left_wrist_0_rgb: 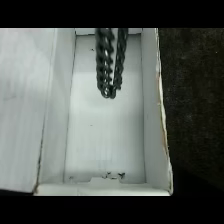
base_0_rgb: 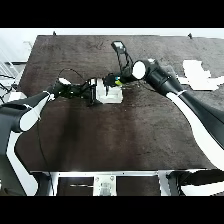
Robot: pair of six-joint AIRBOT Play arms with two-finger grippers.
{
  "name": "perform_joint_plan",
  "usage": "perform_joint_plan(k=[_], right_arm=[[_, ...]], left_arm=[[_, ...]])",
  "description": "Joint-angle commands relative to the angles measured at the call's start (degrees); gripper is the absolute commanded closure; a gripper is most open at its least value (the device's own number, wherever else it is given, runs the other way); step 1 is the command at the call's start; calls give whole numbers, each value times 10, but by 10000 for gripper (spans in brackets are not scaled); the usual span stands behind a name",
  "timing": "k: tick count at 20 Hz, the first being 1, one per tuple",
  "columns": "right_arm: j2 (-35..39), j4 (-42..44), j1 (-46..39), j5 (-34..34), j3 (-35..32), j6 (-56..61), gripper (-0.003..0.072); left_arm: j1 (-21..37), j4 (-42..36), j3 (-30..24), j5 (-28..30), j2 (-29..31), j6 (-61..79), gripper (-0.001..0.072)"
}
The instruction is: Fold the box and place the chain.
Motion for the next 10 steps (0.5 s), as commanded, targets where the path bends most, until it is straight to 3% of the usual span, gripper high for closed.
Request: perform_joint_plan(k=[1,3,4,5,6,10], right_arm=[[-36,31,3,-69,-37,9,675],[-70,32,7,-126,-53,10,674],[-82,32,7,-122,-53,9,576],[-82,31,6,-108,-53,9,321],[-71,28,6,-99,-53,4,234],[10,-49,-18,-82,-53,-2,242]], left_arm=[[0,0,0,0,0,0,290],[0,0,0,0,0,0,290],[0,0,0,0,0,0,290],[0,0,0,0,0,0,291],[0,0,0,0,0,0,290],[0,0,0,0,0,0,291]])
